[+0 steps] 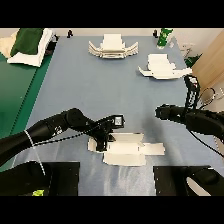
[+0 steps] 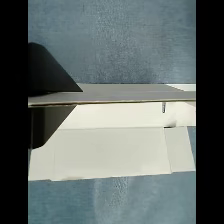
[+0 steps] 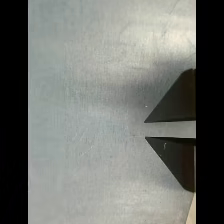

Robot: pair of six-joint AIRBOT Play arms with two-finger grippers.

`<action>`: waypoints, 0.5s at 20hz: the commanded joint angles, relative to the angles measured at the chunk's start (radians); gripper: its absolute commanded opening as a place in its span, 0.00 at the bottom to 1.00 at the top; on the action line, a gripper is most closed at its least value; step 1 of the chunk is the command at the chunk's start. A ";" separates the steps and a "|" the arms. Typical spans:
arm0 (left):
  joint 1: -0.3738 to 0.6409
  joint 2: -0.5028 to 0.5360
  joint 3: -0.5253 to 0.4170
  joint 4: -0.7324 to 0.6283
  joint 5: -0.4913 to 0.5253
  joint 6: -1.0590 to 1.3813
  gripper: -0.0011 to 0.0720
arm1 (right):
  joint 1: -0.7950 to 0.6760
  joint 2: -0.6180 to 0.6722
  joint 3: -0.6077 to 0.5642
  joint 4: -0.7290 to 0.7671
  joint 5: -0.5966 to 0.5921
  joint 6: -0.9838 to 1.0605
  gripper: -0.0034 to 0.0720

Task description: Fold the box.

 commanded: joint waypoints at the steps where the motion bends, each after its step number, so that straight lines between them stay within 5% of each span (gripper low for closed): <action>1: 0.000 0.007 0.002 0.003 0.011 -0.024 0.03 | 0.001 0.000 0.000 0.000 -0.018 0.000 0.22; 10: 0.001 0.021 0.002 0.005 0.043 -0.026 0.03 | 0.001 -0.001 0.000 0.000 -0.019 -0.001 0.22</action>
